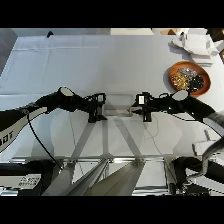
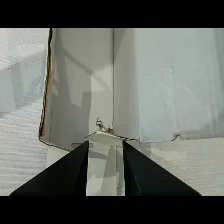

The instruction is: Fold the box and place the chain.

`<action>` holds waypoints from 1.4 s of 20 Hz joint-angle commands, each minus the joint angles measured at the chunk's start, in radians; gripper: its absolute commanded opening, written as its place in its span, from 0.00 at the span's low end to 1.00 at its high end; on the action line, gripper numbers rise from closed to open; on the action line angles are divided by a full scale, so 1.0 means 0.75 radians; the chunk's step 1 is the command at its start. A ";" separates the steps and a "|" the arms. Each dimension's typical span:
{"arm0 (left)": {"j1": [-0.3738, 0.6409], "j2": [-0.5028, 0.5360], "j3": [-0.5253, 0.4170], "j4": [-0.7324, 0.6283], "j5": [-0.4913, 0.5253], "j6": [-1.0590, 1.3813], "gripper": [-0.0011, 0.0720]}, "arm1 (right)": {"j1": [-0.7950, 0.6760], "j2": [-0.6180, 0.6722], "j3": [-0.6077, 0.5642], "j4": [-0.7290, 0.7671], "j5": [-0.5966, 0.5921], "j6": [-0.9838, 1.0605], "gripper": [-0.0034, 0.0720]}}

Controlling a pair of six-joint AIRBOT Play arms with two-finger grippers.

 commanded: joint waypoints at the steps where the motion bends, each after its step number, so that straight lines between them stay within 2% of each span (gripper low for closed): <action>1: -0.001 -0.001 -0.001 -0.001 0.000 -0.001 0.32 | 0.002 -0.001 0.001 0.003 0.009 0.004 0.39; 3: -0.001 -0.001 -0.001 0.000 0.001 -0.001 0.32 | 0.001 -0.001 0.001 0.002 0.009 0.004 0.40; 4: -0.001 -0.001 -0.001 0.000 0.000 -0.001 0.32 | 0.001 -0.001 0.001 0.002 0.009 0.004 0.35; 6: -0.001 -0.001 -0.001 0.000 0.001 -0.001 0.32 | 0.001 -0.001 0.001 0.001 0.006 0.004 0.06; 10: -0.001 -0.001 -0.001 0.000 0.001 -0.001 0.32 | -0.001 -0.001 0.001 0.001 -0.085 0.018 0.06; 16: -0.001 -0.001 -0.001 0.000 0.000 -0.001 0.32 | -0.001 -0.001 0.000 -0.093 -0.112 0.020 0.06; 21: -0.001 -0.001 -0.001 -0.001 0.000 -0.001 0.32 | 0.000 -0.002 -0.001 -0.160 -0.006 0.017 0.05; 28: -0.001 -0.001 -0.001 -0.001 0.001 -0.001 0.32 | 0.001 -0.003 -0.001 -0.106 0.060 0.002 0.05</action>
